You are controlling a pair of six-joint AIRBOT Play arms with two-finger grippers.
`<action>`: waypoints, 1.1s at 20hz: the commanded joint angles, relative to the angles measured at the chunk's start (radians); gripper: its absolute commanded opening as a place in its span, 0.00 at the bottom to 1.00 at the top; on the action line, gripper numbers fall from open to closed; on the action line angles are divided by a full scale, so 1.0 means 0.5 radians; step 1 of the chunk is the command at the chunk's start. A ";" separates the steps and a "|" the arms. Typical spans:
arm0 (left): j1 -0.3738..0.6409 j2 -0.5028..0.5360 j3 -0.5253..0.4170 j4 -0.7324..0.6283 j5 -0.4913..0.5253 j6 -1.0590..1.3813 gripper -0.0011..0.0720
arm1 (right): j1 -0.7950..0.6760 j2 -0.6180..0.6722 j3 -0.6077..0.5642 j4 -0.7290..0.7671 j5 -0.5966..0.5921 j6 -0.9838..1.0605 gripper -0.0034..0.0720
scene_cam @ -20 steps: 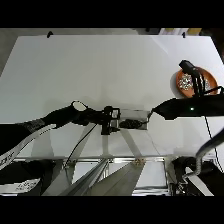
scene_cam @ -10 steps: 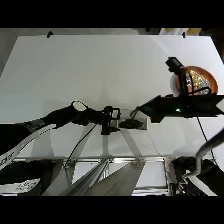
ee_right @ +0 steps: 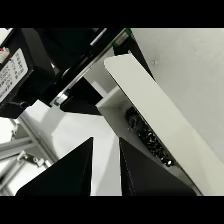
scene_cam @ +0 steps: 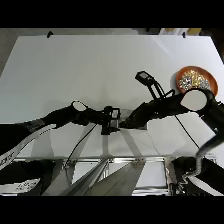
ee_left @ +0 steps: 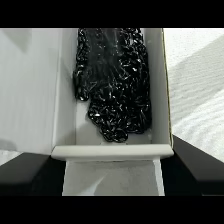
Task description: Fold the box and place the chain.
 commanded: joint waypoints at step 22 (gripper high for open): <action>0.001 0.000 0.002 0.001 0.001 0.001 0.55 | 0.040 -0.349 0.291 -0.427 0.400 -0.925 0.06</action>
